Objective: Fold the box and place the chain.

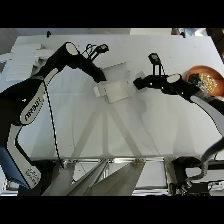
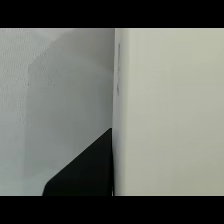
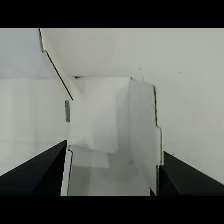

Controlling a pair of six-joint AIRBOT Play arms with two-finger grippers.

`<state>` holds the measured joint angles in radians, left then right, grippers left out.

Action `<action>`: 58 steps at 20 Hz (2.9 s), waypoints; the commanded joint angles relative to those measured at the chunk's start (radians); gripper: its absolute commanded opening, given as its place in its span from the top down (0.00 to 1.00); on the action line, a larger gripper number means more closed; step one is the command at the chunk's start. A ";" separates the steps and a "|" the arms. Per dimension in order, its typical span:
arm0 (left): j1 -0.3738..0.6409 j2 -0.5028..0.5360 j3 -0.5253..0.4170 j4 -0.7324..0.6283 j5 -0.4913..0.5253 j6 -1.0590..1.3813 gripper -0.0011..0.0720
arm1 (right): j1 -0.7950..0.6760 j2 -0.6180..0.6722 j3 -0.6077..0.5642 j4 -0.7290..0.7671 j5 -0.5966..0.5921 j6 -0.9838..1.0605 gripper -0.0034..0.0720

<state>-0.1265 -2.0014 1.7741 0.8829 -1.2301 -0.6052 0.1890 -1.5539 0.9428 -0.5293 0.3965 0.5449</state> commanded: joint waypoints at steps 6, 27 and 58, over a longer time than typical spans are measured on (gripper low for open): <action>0.000 0.080 0.000 -0.063 -0.104 0.251 0.97 | -0.006 0.200 0.001 -0.321 -0.059 0.000 0.25; -0.081 0.095 -0.122 0.051 -0.048 0.336 0.99 | -0.006 0.286 0.001 -0.338 -0.068 0.008 0.25; -0.081 0.094 -0.238 0.050 0.051 0.336 0.96 | -0.006 0.296 0.001 -0.360 0.254 0.001 0.04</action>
<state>-0.2070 -1.9064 1.5360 0.9318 -1.1790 -0.2699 0.1829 -1.2583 0.9424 -0.8665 0.5449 0.5526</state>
